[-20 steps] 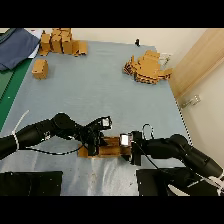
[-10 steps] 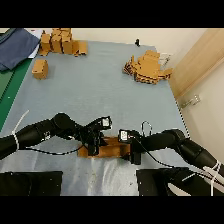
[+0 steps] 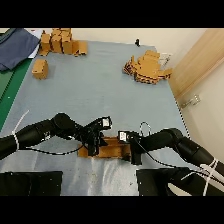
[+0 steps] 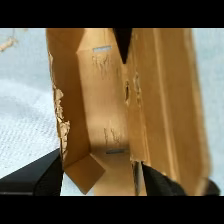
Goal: Fold the box.
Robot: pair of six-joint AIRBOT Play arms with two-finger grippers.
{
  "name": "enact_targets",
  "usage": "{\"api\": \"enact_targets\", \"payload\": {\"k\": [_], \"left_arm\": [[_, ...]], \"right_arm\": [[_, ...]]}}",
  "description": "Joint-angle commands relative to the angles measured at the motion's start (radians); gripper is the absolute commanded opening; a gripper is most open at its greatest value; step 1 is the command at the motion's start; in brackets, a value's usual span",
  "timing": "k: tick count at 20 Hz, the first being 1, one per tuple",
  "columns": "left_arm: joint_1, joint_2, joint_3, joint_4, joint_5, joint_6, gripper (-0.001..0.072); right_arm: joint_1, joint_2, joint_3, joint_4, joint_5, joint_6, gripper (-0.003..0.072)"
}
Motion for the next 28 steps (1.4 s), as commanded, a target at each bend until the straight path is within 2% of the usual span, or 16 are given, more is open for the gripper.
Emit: {"api": "enact_targets", "payload": {"k": [1,7,9,11,13,28], "left_arm": [[0.0,0.0,0.001,0.0,0.0,0.0,0.0014],[0.0,0.0,0.001,0.0,0.0,0.0,0.0014],[0.0,0.0,0.001,0.0,0.0,0.0,0.0015],[0.0,0.0,0.001,0.0,0.0,0.0,0.0015],[0.0,0.0,0.001,0.0,0.0,0.0,0.0015],[0.0,0.0,0.001,0.0,0.0,0.0,0.0015]], "right_arm": [[0.0,-0.059,0.0,-0.001,0.052,-0.053,0.072],[0.0,-0.112,0.0,0.009,0.089,-0.074,0.0704],[0.0,-0.113,0.0,0.01,0.089,-0.073,0.0628],[0.0,-0.113,0.0,0.009,0.09,-0.073,0.063],[0.0,-0.113,0.0,0.008,0.098,-0.073,0.0665],[0.0,-0.113,0.0,0.012,0.132,-0.073,0.0657]]}}
